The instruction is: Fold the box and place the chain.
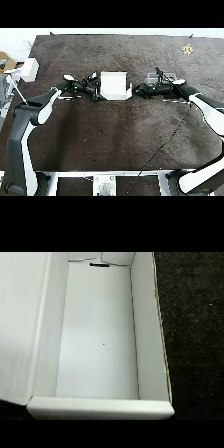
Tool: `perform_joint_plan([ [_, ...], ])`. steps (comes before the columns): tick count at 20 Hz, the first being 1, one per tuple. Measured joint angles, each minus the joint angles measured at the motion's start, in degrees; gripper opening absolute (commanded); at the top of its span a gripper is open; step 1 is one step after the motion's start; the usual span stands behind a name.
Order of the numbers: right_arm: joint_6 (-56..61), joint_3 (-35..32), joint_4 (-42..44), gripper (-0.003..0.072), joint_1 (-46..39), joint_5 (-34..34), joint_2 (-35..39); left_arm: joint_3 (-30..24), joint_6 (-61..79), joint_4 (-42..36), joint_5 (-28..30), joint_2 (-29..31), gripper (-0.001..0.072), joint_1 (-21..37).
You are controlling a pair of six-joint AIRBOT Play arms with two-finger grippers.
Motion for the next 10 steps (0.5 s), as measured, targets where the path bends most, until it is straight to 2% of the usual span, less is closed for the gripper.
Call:
perform_joint_plan([
  [6, -0.2, 2.7, 1.2, 0.0525, 2.2, 2.0, 0.2, 0.0, 0.0, 0.0, 0.0, 0.0, 0.0277, 0.0],
  [10, 4.7, 6.9, -5.2, 0.0505, 5.6, 2.8, -1.6, 0.0, 0.0, 0.0, 0.0, 0.0, 0.0278, 0.0],
])
